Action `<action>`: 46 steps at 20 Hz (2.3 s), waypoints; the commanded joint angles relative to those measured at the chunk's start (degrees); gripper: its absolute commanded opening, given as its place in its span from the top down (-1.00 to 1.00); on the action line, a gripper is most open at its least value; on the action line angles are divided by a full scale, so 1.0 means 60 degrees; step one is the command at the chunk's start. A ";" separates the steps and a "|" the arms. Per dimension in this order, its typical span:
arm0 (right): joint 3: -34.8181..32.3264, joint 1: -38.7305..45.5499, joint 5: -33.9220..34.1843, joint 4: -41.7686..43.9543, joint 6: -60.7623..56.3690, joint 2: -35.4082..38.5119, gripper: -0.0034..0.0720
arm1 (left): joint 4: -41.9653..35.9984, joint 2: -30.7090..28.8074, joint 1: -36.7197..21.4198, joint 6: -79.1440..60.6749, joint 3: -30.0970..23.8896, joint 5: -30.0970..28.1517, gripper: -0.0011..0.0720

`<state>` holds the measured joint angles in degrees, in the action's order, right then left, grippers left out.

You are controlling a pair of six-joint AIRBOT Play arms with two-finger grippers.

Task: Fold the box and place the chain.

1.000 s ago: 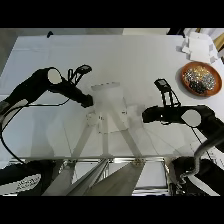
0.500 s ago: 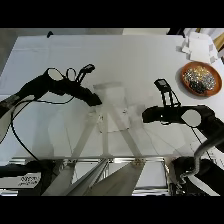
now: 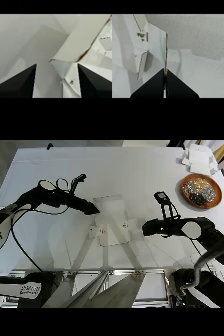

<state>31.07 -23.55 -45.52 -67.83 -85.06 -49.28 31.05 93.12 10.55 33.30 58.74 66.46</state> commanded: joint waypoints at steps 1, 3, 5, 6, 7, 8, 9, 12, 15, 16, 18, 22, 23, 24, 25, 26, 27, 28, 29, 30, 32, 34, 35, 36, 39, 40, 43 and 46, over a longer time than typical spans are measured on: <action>-0.0004 -0.0011 -0.0018 -0.0007 0.0000 -0.0004 0.88 | -0.0761 0.0554 0.0284 -0.0594 -0.0004 0.0481 -0.60; -0.0004 -0.0011 -0.0015 -0.0007 0.0000 -0.0004 0.88 | -0.0590 0.0729 0.0390 -0.0659 -0.0004 0.0867 -0.59; -0.0004 -0.0011 -0.0011 -0.0007 -0.0004 -0.0004 0.88 | -0.0492 0.0776 0.0404 -0.0667 -0.0004 0.0947 -0.51; -0.0004 -0.0011 -0.0011 -0.0004 -0.0004 -0.0004 0.88 | -0.0495 0.0776 0.0401 -0.0688 -0.0004 0.0907 -0.22; -0.0004 -0.0011 -0.0015 -0.0007 -0.0004 -0.0004 0.88 | -0.0492 0.0776 0.0401 -0.0871 -0.0004 0.0889 0.24; -0.0004 -0.0011 -0.0015 -0.0007 -0.0004 -0.0004 0.88 | -0.0492 0.0772 0.0397 -0.1027 -0.0004 0.0892 0.60; -0.0004 -0.0011 -0.0018 -0.0004 -0.0004 -0.0004 0.88 | -0.0463 0.0772 0.0386 -0.1166 -0.0004 0.0892 0.85; -0.0004 -0.0011 -0.0026 0.0026 -0.0004 -0.0004 0.88 | -0.0178 0.0758 0.0386 -0.1537 -0.0004 0.0911 0.96; 0.0000 -0.0011 -0.0055 0.0178 -0.0007 0.0004 0.81 | 0.0164 0.0758 0.0419 -0.1902 -0.0004 0.0969 0.96; 0.0000 -0.0011 -0.0062 0.0299 -0.0004 0.0033 0.48 | 0.0146 0.0754 0.0423 -0.2186 -0.0004 0.1086 0.96; 0.0004 -0.0011 -0.0098 0.0568 -0.0004 0.0182 0.01 | 0.0142 0.0754 0.0459 -0.3078 -0.0004 0.1395 0.96; 0.0004 -0.0011 -0.0357 0.0393 0.0000 0.0918 0.00 | 0.0488 0.0754 0.1198 -0.4936 -0.0004 0.1082 0.97; 0.0004 -0.0011 -0.0543 0.0237 0.0000 0.1129 0.00 | 0.0474 0.0754 0.1443 -0.5264 -0.0004 0.0863 0.97; 0.0004 -0.0011 -0.0747 -0.0004 0.0000 0.1300 0.00 | 0.0357 0.0754 0.1676 -0.5355 -0.0004 0.0565 0.98; 0.0004 -0.0011 -0.0991 -0.0262 0.0000 0.1461 0.00 | 0.0087 0.0750 0.1887 -0.5643 -0.0004 0.0397 0.98; 0.0004 -0.0011 -0.1188 -0.0474 -0.0004 0.1570 0.00 | -0.0240 0.0692 0.2047 -0.6186 -0.0004 0.0397 0.98; 0.0004 -0.0011 -0.1359 -0.0583 -0.0004 0.1643 0.00 | -0.0528 0.0568 0.2160 -0.6604 -0.0004 0.0379 0.98; 0.0004 -0.0011 -0.1468 -0.0634 0.0000 0.1665 0.00 | -0.0645 0.0368 0.2259 -0.6947 -0.0004 0.0219 0.98; 0.0004 -0.0011 -0.1523 -0.0641 0.0000 0.1665 0.00 | -0.0550 0.0127 0.2331 -0.7060 -0.0004 -0.0117 0.98; 0.0004 -0.0011 -0.1519 -0.0634 0.0000 0.1665 0.00 | -0.0372 -0.0135 0.2368 -0.7056 -0.0004 -0.0452 0.98; 0.0004 -0.0011 -0.1519 -0.0637 -0.0004 0.1665 0.00 | 0.0029 -0.0663 0.2361 -0.7045 -0.0007 -0.0871 0.98; 0.0004 -0.0011 -0.1512 -0.0637 -0.0004 0.1665 0.00 | 0.0514 -0.1016 0.2335 -0.6743 -0.0025 -0.0951 0.98; 0.0004 -0.0011 -0.1501 -0.0637 0.0000 0.1665 0.00 | 0.0554 -0.1147 0.2339 -0.6572 -0.0102 -0.0761 0.98; 0.0000 -0.0011 -0.1486 -0.0634 -0.0004 0.1665 0.00 | 0.0484 -0.1297 0.2346 -0.6572 -0.0273 -0.0579 0.98; 0.0000 -0.0011 -0.1486 -0.0634 -0.0004 0.1665 0.00 | 0.0171 -0.2033 0.2364 -0.6706 -0.1198 -0.0736 0.99; 0.0000 -0.0011 -0.1483 -0.0634 -0.0004 0.1665 0.00 | 0.0087 -0.2361 0.2364 -0.6830 -0.1603 -0.0958 0.99; 0.0000 -0.0011 -0.1333 -0.0627 -0.0004 0.1665 0.00 | -0.0029 -0.2929 0.2324 -0.6961 -0.2634 -0.2087 0.97; 0.0000 -0.0011 -0.0856 -0.0619 -0.0004 0.1665 0.00 | -0.0688 -0.2619 0.2350 -0.8641 -0.2736 -0.2229 0.96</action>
<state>31.07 -23.55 -52.88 -71.59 -85.06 -39.33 30.26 77.52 24.58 -11.03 44.47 55.86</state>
